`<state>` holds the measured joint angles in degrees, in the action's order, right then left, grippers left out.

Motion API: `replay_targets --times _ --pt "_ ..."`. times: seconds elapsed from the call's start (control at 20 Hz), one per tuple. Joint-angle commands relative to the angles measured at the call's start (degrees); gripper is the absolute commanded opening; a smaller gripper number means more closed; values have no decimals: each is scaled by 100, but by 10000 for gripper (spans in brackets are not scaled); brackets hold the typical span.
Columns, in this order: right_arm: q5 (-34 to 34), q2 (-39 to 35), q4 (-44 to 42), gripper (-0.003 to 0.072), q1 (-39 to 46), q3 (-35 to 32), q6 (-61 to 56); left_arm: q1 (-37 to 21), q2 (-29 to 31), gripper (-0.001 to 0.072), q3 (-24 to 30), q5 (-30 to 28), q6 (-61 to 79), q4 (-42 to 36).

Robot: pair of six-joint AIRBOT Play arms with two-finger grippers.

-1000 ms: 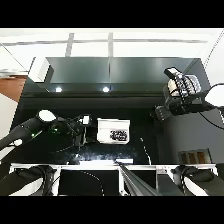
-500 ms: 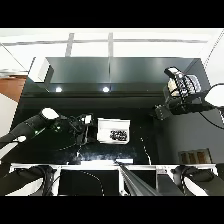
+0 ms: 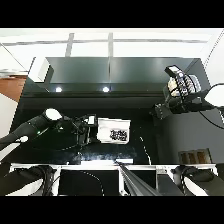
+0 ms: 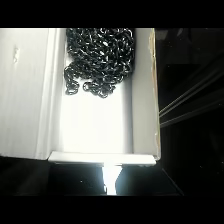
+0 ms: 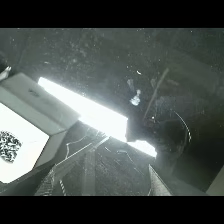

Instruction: Fold the box and place the chain.

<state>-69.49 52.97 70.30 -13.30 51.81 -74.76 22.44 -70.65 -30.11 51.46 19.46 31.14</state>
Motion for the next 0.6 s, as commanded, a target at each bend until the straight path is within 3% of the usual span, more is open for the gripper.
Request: replay_targets --times 0.0,0.15,0.2,0.25,0.4,0.5,0.55 --pt "33 -2 2 711 -2 0 -2 85 -4 689 -7 -173 -66 17" --pt "50 -2 4 711 -2 0 0 90 -4 658 -7 -157 -63 42" --pt "94 2 0 711 -4 0 0 90 -4 541 -4 -155 -63 39" --pt "162 17 -20 712 -4 0 0 94 -4 468 -4 -153 -63 50" --pt "439 221 -588 713 -9 0 201 186 -4 456 -4 -160 -63 181" --pt "815 509 -1113 713 -166 0 605 284 -4 382 -4 -162 -63 315" --pt "1093 684 -1281 713 -334 0 848 323 -4 383 0 -186 -72 343"
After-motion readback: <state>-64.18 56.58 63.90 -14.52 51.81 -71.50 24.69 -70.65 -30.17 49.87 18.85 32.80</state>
